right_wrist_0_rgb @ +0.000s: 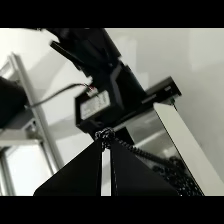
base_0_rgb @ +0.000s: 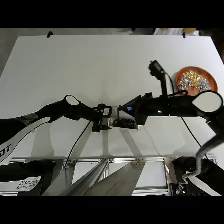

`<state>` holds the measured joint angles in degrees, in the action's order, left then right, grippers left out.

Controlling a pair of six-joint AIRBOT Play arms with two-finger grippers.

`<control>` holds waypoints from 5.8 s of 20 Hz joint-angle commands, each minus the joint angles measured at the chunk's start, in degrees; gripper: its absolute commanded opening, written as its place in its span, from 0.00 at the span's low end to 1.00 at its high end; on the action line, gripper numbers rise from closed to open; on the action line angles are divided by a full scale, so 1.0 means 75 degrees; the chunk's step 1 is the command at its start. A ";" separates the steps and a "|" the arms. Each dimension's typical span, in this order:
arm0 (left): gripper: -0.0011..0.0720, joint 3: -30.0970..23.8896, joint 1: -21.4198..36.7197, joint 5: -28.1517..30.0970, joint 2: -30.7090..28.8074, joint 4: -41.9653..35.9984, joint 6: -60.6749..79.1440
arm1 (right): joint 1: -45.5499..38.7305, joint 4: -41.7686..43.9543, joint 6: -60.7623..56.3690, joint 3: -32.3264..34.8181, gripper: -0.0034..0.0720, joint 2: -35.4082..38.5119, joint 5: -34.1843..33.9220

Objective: Fold the box and place the chain.

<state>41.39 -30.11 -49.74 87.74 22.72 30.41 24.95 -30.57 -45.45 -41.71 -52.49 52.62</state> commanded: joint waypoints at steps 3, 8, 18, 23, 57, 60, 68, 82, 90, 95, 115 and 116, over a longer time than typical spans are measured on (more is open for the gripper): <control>0.36 0.0006 0.0000 -0.0003 -0.0006 0.0003 0.0000 | 0.0195 -0.0495 -0.0195 0.0000 0.07 -0.0842 -0.0076; 0.36 0.0006 0.0000 0.0000 -0.0006 0.0003 0.0003 | 0.0659 -0.0504 -0.0125 -0.0026 0.22 -0.1236 -0.0105; 0.36 0.0006 0.0000 -0.0003 -0.0006 0.0003 0.0000 | -0.0685 -0.1740 -0.0131 -0.1836 0.07 -0.1314 0.0580; 0.36 0.0006 0.0000 0.0000 -0.0006 0.0003 0.0003 | -0.0880 -0.2189 -0.0134 -0.1830 0.07 -0.2095 0.1381; 0.36 0.0006 0.0000 0.0000 -0.0003 0.0003 0.0003 | 0.1419 -0.4578 0.1641 -0.0833 0.34 -0.1836 0.0111; 0.36 0.0006 0.0000 0.0000 -0.0006 0.0003 0.0000 | 0.1419 -0.4753 0.1641 -0.0833 0.33 -0.1734 0.0087; 0.36 0.0006 0.0000 0.0000 -0.0006 0.0003 0.0000 | 0.1419 -0.4692 0.1641 -0.0790 0.28 -0.1766 -0.0006; 0.36 0.0006 0.0000 0.0000 -0.0006 0.0003 0.0000 | 0.1687 -0.4275 0.1664 -0.0527 0.36 -0.1775 -0.0152; 0.36 0.0006 0.0000 0.0000 -0.0006 0.0003 0.0003 | 0.1711 -0.4310 0.1667 -0.0294 0.43 -0.1772 -0.0143; 0.36 0.0006 0.0000 0.0000 -0.0006 0.0003 0.0003 | 0.1711 -0.4275 0.1667 -0.0294 0.44 -0.1466 -0.0163; 0.36 0.0006 0.0000 0.0000 -0.0006 0.0003 0.0003 | 0.1705 -0.3858 0.1641 -0.0291 0.07 -0.1792 -0.0012; 0.36 0.0006 0.0000 0.0000 -0.0006 0.0003 0.0000 | 0.1705 -0.3858 0.1641 -0.0291 0.07 -0.1839 0.0073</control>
<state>41.39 -30.13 -49.74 87.74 22.72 30.44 37.71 -59.46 -33.10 -43.94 -65.52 51.75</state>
